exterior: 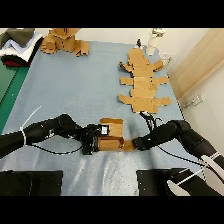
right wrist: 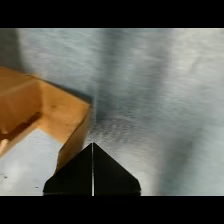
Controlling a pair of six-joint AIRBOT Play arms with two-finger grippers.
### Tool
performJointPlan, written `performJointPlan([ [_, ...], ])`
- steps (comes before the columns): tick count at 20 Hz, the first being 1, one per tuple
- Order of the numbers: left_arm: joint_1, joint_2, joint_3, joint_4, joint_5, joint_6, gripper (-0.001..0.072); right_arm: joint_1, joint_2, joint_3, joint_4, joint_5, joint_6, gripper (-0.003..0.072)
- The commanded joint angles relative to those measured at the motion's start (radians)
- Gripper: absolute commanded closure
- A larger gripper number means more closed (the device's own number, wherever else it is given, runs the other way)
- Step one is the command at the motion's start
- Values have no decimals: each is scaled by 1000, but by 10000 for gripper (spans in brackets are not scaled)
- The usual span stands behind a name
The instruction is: Fold the box.
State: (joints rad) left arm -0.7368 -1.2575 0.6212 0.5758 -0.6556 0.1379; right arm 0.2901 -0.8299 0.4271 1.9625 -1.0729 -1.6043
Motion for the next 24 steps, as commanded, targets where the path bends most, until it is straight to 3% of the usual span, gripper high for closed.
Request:
performJointPlan([
  [1, 1, 0, 1, 0, 1, 0, 417, -1, 37, -2, 93, 16, -41, 682],
  [5, 1, 0, 1, 0, 1, 0, 417, -1, 45, -2, 172, 31, -106, 680],
  [8, 1, 0, 1, 0, 1, 0, 417, -1, 46, -2, 185, 51, -110, 570],
  [11, 1, 0, 1, 0, 1, 0, 417, -1, 47, -2, 187, 50, -119, 556],
  [12, 1, 0, 1, 0, 1, 0, 417, -1, 48, -2, 197, 50, -135, 405],
  [13, 1, 0, 1, 0, 1, 0, 417, 3, 48, 0, 201, 49, -137, 346],
  [19, 1, 0, 1, 0, 1, 0, 417, 30, 48, 55, 199, 51, -143, 330],
  [21, 1, 0, 1, 0, 1, 0, 417, 30, 42, 55, 199, 47, -144, 178],
  [24, 1, 0, 1, 0, 1, 0, 417, 69, -2, 53, 201, 76, -143, 165],
])
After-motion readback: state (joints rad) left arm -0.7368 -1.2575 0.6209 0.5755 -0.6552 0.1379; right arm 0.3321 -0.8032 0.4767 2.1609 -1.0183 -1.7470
